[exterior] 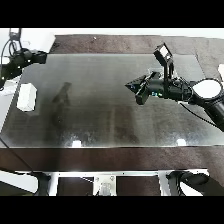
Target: Fold the box and place the chain.
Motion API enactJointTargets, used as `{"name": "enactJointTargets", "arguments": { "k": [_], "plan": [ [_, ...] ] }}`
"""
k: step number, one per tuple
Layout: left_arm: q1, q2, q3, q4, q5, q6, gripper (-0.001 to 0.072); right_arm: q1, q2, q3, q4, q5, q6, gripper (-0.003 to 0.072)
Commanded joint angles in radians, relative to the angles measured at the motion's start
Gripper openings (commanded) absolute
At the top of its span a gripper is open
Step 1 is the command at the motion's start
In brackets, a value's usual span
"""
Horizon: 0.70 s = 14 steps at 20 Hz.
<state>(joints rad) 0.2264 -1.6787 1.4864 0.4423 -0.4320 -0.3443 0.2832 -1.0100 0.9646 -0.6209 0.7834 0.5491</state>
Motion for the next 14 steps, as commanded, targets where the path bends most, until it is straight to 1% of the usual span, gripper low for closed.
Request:
{"name": "enactJointTargets", "arguments": {
  "k": [1, 3, 4, 6, 8, 10, 11, 14],
  "plan": [
    [0.059, -0.046, 0.000, 0.051, 0.063, -0.104, 0.0020, 0.003, 0.000, -0.002, 0.011, -0.013, 0.001, 0.0002],
    [0.065, -0.088, 0.004, 0.072, 0.073, -0.106, 0.0019, 0.003, 0.000, -0.002, 0.018, -0.013, 0.001, 0.0002],
    [0.073, -0.113, 0.013, 0.105, 0.066, -0.139, 0.0019, 0.004, 0.000, -0.002, 0.018, -0.013, 0.001, 0.0001],
    [0.092, -0.162, 0.056, 0.213, 0.019, -0.250, 0.0019, 0.004, 0.000, -0.002, 0.018, -0.013, 0.001, 0.0002],
    [0.098, -0.201, 0.106, 0.351, -0.025, -0.324, 0.0019, 0.004, 0.000, -0.003, 0.021, -0.013, 0.001, 0.0002],
    [0.098, -0.229, 0.136, 0.435, -0.023, -0.391, 0.0019, 0.004, 0.000, -0.005, 0.047, -0.014, 0.001, 0.0002],
    [0.098, -0.248, 0.149, 0.442, -0.014, -0.417, 0.0019, 0.004, 0.000, -0.005, 0.054, -0.015, 0.001, 0.0002],
    [0.098, -0.304, 0.198, 0.442, -0.051, -0.442, 0.0019, 0.004, 0.000, -0.008, 0.063, -0.017, 0.001, 0.0002]
  ]
}}
